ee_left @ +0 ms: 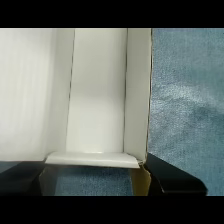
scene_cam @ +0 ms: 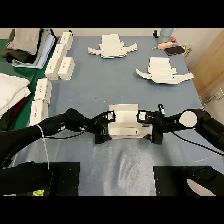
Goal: Fold the box.
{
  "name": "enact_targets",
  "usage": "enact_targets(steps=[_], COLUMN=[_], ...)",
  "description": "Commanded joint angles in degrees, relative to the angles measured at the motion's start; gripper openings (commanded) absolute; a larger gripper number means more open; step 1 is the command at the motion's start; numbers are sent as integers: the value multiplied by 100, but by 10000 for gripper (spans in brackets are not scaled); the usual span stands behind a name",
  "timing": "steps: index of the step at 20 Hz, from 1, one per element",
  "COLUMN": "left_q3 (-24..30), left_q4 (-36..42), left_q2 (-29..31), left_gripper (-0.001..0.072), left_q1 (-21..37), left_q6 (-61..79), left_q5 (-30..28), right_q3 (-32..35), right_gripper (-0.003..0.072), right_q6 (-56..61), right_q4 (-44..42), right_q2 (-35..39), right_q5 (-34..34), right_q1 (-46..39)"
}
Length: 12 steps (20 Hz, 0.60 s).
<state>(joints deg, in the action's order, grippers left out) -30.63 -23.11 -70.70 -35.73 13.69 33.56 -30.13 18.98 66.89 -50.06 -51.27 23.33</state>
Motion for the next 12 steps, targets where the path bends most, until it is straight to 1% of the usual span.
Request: enact_targets(steps=[1, 2, 3, 4, 5, 6, 7, 8, 10, 11, 12], left_q3=[-2, -2, -2, -2, -2, -2, -2, -2, -2, -2, -2], left_q4=[-2, -2, -2, -2, -2, -2, -2, -2, -2, -2, -2], left_q2=[-2, -2, -2, -2, -2, -2, -2, -2, -2, -2, -2], left_gripper=[611, 612, 612, 612, 611, 612, 612, 612, 612, 612, 612], left_q1=[0, 0, 0, 0, 0, 0, 0, 0, 0, 0, 0], left_q6=[0, 0, 0, 0, 0, 0, 0, 0, 0, 0, 0], left_q5=[-2, -2, -2, -2, -2, -2, -2, -2, -2, -2, -2], right_q3=[57, 55, 55, 55, 57, 57, 57, 57, 57, 57, 55], right_gripper=[663, 662, 643, 559, 526, 516, 464, 381, 339, 284, 257], right_q6=[-922, -1014, -1071, -1176, -1224, -1222, -1222, -1222, -1222, -1222, -1222], right_q4=[-501, -573, -586, -586, -586, -586, -590, -625, -673, -688, -754], right_q2=[-208, -243, -251, -254, -264, -282, -284, -284, -284, -284, -304], right_q5=[479, 568, 640, 656, 643, 610, 555, 479, 457, 457, 459], right_q1=[2, 2, 2, 2, 2, 2, 2, 2, 2, 2, 2])
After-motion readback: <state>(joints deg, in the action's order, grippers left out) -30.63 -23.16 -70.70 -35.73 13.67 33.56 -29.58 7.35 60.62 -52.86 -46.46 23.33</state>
